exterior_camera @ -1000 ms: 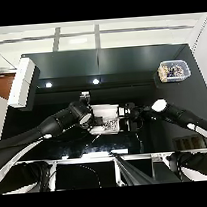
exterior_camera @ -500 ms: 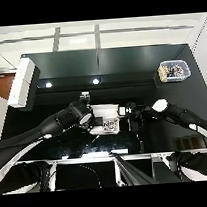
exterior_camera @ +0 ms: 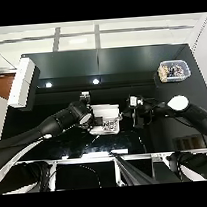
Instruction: Fold the box and place the chain.
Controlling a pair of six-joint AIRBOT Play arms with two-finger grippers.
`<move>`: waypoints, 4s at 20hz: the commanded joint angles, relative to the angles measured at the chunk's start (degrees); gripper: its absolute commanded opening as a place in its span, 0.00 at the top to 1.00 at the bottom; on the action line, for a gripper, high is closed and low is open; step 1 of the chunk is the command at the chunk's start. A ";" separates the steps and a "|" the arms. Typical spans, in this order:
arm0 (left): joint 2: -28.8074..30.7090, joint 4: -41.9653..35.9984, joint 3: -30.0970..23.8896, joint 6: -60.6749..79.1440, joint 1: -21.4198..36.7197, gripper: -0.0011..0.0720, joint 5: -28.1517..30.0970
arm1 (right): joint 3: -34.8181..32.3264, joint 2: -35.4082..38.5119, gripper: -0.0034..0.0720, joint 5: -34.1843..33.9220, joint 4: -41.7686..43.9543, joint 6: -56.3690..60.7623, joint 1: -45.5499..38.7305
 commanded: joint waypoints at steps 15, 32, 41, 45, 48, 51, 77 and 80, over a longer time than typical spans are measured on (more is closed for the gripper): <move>-0.02 0.02 0.04 0.07 0.00 0.95 0.35 | 8.63 13.57 0.87 -0.44 9.57 18.95 7.39; -0.02 0.04 0.04 0.07 0.02 0.94 0.35 | 7.43 4.76 0.22 3.72 -20.61 27.96 2.58; -0.02 0.04 0.04 0.07 0.04 0.94 0.35 | -1.42 -4.31 0.22 -3.21 -6.45 2.47 4.94; -0.02 0.04 0.04 0.07 0.04 0.94 0.26 | -1.38 -7.37 0.22 -2.86 0.68 -8.22 4.94; -0.02 0.04 0.04 0.07 0.04 0.94 0.28 | -1.38 -7.74 0.25 -2.54 1.88 -8.57 5.27; -0.02 0.02 0.04 0.09 0.04 0.94 0.26 | -1.38 -8.92 0.55 -2.75 2.36 -9.22 6.64; -0.02 -0.83 0.04 0.07 0.04 0.94 0.37 | 0.68 3.91 0.29 -0.26 -13.75 18.93 4.48; -0.02 -0.83 0.04 0.07 0.04 0.94 0.44 | -0.11 0.74 0.29 -0.39 -14.36 18.14 4.87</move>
